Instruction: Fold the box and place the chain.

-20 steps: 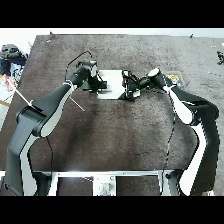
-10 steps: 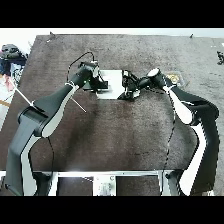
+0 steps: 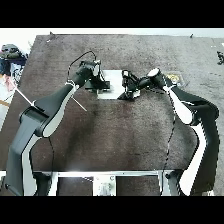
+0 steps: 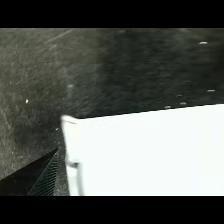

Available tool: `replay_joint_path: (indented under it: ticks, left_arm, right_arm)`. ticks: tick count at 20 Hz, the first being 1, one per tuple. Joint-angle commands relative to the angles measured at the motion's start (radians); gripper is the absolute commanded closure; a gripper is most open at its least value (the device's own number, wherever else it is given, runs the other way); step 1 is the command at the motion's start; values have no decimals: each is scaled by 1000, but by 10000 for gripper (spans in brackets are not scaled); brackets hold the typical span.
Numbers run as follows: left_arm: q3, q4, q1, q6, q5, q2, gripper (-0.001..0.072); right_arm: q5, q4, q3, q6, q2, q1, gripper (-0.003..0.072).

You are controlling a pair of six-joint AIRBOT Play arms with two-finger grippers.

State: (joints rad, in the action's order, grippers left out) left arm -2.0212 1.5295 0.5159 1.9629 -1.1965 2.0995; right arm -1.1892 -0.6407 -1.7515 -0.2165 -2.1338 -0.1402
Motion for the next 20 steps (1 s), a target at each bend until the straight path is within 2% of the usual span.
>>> replay_joint_path:
  ticks: [1,4,8,13,16,20]
  left_arm:
    - [-13,-45,0,-35,-26,0,201]
    - [-13,-45,0,-58,-69,-13,200]
    - [-13,-37,-33,-100,-100,-91,200]
    - [-13,-45,-88,-448,-101,-164,201]
    - [-10,-155,-130,-609,-69,-193,200]
    - [8,-451,-241,-884,-70,-199,200]
  right_arm:
    - [0,1,0,0,0,0,264]
    - [0,1,0,0,0,0,264]
    - [0,1,0,0,0,0,265]
    - [0,1,0,0,0,0,265]
    - [0,1,0,0,0,0,265]
    - [0,0,0,0,0,0,265]
